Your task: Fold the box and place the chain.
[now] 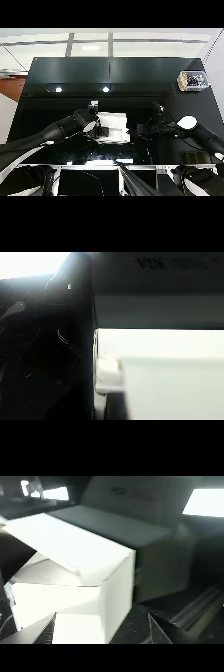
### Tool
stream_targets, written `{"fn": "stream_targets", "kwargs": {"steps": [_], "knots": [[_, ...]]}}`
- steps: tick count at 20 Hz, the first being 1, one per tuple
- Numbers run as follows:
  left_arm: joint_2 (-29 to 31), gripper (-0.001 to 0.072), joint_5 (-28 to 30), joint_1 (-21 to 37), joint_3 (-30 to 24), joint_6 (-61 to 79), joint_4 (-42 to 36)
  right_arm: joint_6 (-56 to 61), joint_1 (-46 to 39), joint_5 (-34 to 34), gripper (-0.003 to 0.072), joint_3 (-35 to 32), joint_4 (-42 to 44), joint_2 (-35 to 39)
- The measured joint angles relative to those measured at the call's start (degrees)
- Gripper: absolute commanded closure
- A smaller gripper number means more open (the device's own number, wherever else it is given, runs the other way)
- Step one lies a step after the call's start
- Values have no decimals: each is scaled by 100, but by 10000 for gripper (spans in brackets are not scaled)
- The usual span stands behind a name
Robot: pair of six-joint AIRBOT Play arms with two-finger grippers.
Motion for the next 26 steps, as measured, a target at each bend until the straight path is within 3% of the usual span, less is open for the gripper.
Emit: {"fn": "stream_targets", "kwargs": {"steps": [5,7,8,19,20,26], "knots": [[0,681,4,0,0,0,0,295,481,-345,147,96,4,0],[0,681,9,0,0,0,0,446,636,-487,160,140,4,0],[0,681,9,0,0,0,0,503,706,-544,256,164,2,0],[0,681,11,0,0,0,0,1386,1303,-1043,275,341,-675,-4],[0,681,11,0,0,0,0,1469,1338,-1075,328,341,-741,-4],[0,681,11,0,0,0,0,1690,1425,-1257,331,343,-1012,-4]]}}
